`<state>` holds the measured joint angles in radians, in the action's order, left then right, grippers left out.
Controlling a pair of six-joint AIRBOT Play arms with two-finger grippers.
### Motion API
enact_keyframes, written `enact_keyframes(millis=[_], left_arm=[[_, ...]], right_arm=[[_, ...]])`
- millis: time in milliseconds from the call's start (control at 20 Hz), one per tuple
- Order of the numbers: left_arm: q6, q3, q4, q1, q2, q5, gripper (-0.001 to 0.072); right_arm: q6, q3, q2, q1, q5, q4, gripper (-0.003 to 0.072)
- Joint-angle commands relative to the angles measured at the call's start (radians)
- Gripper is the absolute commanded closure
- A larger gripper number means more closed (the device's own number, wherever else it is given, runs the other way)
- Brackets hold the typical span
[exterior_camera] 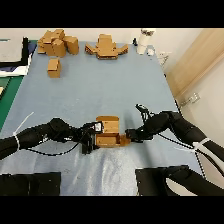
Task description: Fold the box.
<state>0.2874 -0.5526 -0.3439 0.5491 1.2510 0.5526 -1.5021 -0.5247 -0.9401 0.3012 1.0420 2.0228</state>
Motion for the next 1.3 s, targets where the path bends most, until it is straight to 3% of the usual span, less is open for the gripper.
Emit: enact_keyframes(millis=[0,50,100,200,550,700,750,800,850,1250], left_arm=[[0.0,-0.001,0.0,0.0,0.001,0.0,0.0263],[0.0,-0.001,0.0,0.0,0.0,0.0,0.0263],[0.0,-0.001,0.0,0.0,0.001,0.0,0.0264],[0.0,-0.001,0.0,0.0,0.001,0.0,0.0264],[0.0,-0.001,0.0,0.0,0.0,0.0,0.0263],[0.0,-0.001,0.0,0.0,0.001,0.0,0.0264],[0.0,-0.001,0.0,0.0,0.001,0.0,0.0264],[0.0,-0.001,0.0,0.0,0.001,0.0,0.0264],[0.0,-0.001,0.0,0.0,0.001,0.0,0.0263],[0.0,-0.001,0.0,0.0,0.001,-0.001,0.0264]], right_arm=[[0.001,-0.002,0.051,0.0,0.024,0.028,0.0682],[0.001,-0.002,0.072,0.0,0.029,0.033,0.0678],[0.001,-0.002,0.091,0.0,0.035,0.042,0.0612],[0.001,-0.002,0.119,0.0,0.041,0.066,0.0365],[-0.017,-0.002,0.094,0.056,0.033,0.134,0.0365],[-0.017,-0.002,0.08,0.105,-0.026,0.131,0.0364],[-0.017,-0.002,0.073,0.118,-0.051,0.128,0.035],[-0.016,-0.004,0.064,0.13,-0.073,0.12,0.0283],[-0.016,-0.015,0.05,0.144,-0.074,0.106,0.0283],[0.343,-0.178,-0.08,0.361,-0.005,-0.3,0.0283]])
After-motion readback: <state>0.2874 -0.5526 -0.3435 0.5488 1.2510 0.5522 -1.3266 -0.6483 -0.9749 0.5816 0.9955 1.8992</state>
